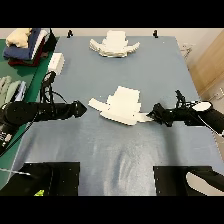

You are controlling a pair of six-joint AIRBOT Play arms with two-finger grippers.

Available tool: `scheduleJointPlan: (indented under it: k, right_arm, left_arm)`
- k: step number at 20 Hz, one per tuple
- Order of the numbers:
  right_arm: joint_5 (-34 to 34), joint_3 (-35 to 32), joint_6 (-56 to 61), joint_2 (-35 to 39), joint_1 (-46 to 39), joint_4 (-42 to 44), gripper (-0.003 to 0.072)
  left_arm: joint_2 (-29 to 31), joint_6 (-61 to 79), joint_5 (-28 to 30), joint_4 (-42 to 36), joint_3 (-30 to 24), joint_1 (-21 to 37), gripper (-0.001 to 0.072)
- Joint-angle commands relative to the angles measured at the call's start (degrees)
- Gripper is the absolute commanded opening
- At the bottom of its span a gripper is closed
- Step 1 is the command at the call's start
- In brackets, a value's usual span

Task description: Fold the box.

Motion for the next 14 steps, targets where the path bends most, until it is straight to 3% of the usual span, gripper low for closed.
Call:
scheduleJointPlan:
  k: [1,3,4,5,14]
  right_arm:
    - [-2.1,0.0,-1.1,0.0,0.2,2.0,0.014]
    - [-1.7,0.0,-1.0,-0.3,0.2,1.9,0.0149]
    - [-1.0,0.0,-0.9,-1.0,0.2,2.0,0.0243]
    - [-0.7,0.0,-0.3,-1.9,0.2,2.0,0.0291]
    - [-1.5,0.0,-7.4,-8.2,1.9,12.2,0.0277]
  left_arm:
    - [0.0,0.0,1.0,-0.2,0.0,0.0,0.0488]
    - [0.0,0.0,1.0,-0.2,0.0,0.0,0.0488]
    - [0.0,0.0,1.0,-0.2,0.0,0.0,0.0488]
    - [0.0,0.0,0.9,-0.2,0.0,0.0,0.0488]
    - [0.0,0.0,1.0,-0.2,0.0,0.0,0.0488]
